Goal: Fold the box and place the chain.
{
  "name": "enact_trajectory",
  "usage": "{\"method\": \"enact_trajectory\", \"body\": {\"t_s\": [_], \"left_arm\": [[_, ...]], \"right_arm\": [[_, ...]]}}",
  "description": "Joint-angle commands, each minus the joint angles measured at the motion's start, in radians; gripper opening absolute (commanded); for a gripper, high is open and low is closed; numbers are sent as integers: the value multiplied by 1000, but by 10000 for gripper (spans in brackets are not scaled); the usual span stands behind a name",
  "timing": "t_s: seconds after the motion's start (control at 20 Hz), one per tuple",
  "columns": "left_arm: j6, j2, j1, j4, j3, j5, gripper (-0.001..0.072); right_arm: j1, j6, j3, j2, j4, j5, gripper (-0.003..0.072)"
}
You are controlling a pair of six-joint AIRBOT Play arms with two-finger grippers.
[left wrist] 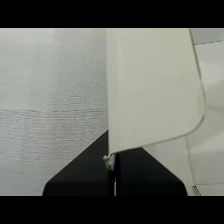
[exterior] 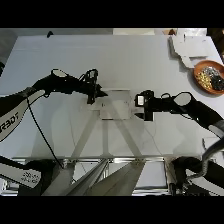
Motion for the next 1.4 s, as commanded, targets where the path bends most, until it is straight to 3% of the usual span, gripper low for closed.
{"method": "enact_trajectory", "body": {"t_s": [0.0, 0.4, 0.7, 1.15, 1.35], "left_arm": [[0, -1, 0, 0, 0, 0, 13], [0, -1, 0, 0, 0, 0, 13], [0, -1, 0, 0, 0, 0, 13], [0, -1, 0, 0, 0, 0, 13], [0, -1, 0, 0, 0, 0, 13]], "right_arm": [[-21, -92, -2, -53, 66, 23, 696], [-5, -124, -49, -100, 128, 65, 696], [26, -148, -51, -103, 179, -47, 696], [26, -200, -65, -129, 206, -56, 696], [36, -218, -66, -159, 334, -50, 696]]}}
